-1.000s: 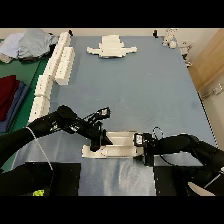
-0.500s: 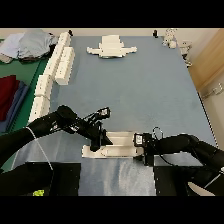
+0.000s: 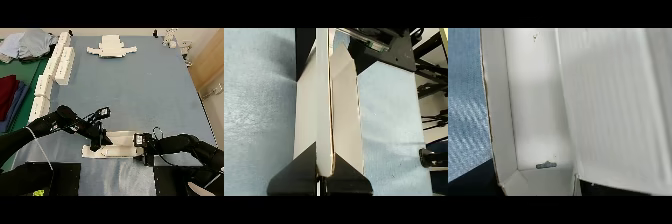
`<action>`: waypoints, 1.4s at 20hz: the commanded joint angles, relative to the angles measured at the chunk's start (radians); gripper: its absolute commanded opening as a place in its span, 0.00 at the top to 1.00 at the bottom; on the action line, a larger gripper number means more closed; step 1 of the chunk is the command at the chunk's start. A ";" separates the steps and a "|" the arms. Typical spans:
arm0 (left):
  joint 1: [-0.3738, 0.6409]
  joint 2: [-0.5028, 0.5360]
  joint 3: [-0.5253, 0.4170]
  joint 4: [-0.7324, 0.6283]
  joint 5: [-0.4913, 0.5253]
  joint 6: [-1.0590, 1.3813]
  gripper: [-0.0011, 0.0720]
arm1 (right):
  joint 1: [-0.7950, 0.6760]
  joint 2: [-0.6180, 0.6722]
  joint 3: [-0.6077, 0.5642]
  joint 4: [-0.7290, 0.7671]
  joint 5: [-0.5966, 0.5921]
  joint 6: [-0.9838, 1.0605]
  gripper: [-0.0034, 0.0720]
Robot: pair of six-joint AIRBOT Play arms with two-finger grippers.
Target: Fold the box.
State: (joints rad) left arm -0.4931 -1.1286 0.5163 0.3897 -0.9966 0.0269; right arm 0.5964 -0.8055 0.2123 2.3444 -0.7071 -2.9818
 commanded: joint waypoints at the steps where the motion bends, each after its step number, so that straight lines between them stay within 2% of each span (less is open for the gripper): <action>1: 0.000 0.000 0.001 -0.014 0.009 0.002 0.97 | 0.000 0.001 0.000 0.000 0.000 0.000 0.27; 4: 0.000 0.000 0.001 -0.016 0.021 0.002 0.96 | 0.000 0.001 0.000 0.000 0.000 0.000 0.27; 5: 0.000 0.000 0.001 -0.015 0.019 0.002 0.88 | 0.000 0.001 0.000 0.000 0.000 0.000 0.27; 6: 0.001 0.000 0.001 -0.016 0.021 0.000 0.48 | 0.000 0.001 0.000 0.000 0.000 0.000 0.27; 7: 0.002 0.000 0.001 -0.023 0.023 -0.017 0.34 | 0.000 0.001 0.000 0.000 0.000 0.000 0.27; 10: 0.011 0.018 0.006 -0.005 0.018 -0.057 0.34 | 0.000 0.001 0.000 0.000 0.000 0.000 0.27; 12: 0.053 0.071 0.027 0.088 -0.013 -0.227 0.31 | 0.000 0.001 0.000 0.000 0.000 0.000 0.27; 15: 0.150 0.210 0.075 0.310 -0.161 -0.529 0.31 | 0.000 0.001 0.000 0.000 0.000 0.000 0.27; 16: 0.175 0.256 0.084 0.357 -0.214 -0.622 0.39 | 0.000 0.001 0.000 0.000 0.000 0.000 0.27; 18: 0.195 0.336 0.085 0.367 -0.325 -0.748 0.86 | 0.000 0.001 0.000 0.000 0.000 0.000 0.27; 19: 0.182 0.360 0.082 0.346 -0.359 -0.781 0.97 | 0.000 0.001 0.000 0.000 0.000 0.000 0.27; 20: 0.158 0.372 0.074 0.303 -0.362 -0.844 0.97 | 0.000 0.001 0.000 0.000 0.000 0.000 0.27; 22: 0.069 0.366 0.053 0.195 -0.293 -0.935 0.97 | 0.000 0.001 0.000 0.000 0.000 0.000 0.27; 25: -0.099 0.285 0.052 0.074 -0.066 -0.967 0.97 | 0.000 0.001 0.000 0.000 0.000 0.000 0.27; 28: -0.131 0.149 0.084 0.027 0.100 -0.966 0.97 | 0.000 0.001 0.000 0.000 0.000 0.000 0.27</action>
State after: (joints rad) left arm -0.5671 -0.8883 0.5816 0.4911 -1.0702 -0.8959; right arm 0.5964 -0.8059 0.2123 2.3440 -0.7071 -2.9826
